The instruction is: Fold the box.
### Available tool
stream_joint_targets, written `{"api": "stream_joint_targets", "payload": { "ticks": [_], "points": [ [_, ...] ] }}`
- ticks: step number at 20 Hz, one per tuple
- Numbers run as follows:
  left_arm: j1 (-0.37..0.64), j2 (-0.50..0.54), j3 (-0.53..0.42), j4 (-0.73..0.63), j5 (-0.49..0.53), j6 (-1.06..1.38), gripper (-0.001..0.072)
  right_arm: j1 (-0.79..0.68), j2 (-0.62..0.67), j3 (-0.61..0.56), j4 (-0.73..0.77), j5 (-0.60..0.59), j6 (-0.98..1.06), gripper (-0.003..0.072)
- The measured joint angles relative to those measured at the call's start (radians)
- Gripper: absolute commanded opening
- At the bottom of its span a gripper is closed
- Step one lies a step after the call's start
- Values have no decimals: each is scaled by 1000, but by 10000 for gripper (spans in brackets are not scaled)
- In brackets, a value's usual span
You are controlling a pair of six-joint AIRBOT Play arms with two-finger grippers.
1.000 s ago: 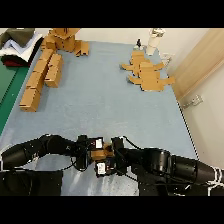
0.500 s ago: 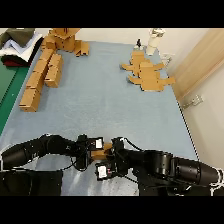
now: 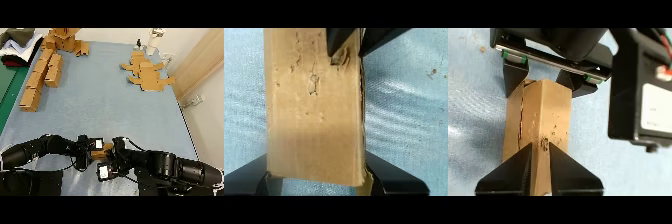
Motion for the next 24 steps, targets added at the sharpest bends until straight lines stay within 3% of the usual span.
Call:
{"api": "stream_joint_targets", "payload": {
  "ticks": [12, 13, 14, 17, 18, 19, 20, 21, 24],
  "points": [
    [0, 0, 0, -2, 0, -1, 507, 3, -36, 0, 61, -5, 0, 163],
    [0, 0, 0, -2, 0, -1, 507, 2, -27, 2, 64, -9, 0, 247],
    [0, 0, 0, -2, 0, -1, 507, 2, -14, 4, 65, -16, 3, 379],
    [0, 0, 0, -2, 0, -1, 507, 2, 45, 13, 69, -77, 84, 395],
    [0, 0, 0, -2, 0, -2, 507, 2, 67, 14, 71, -115, 145, 375],
    [0, 0, 0, -2, 0, -2, 507, 2, 92, 15, 75, -161, 236, 263],
    [0, 0, 0, -2, 0, -2, 507, 2, 114, 13, 86, -200, 348, 94],
    [0, 0, 0, -2, 0, -2, 507, 2, 135, 8, 103, -233, 475, 4],
    [0, 0, 0, -2, 0, -2, 507, 2, 179, -45, 212, -259, 864, 4]
  ]
}}
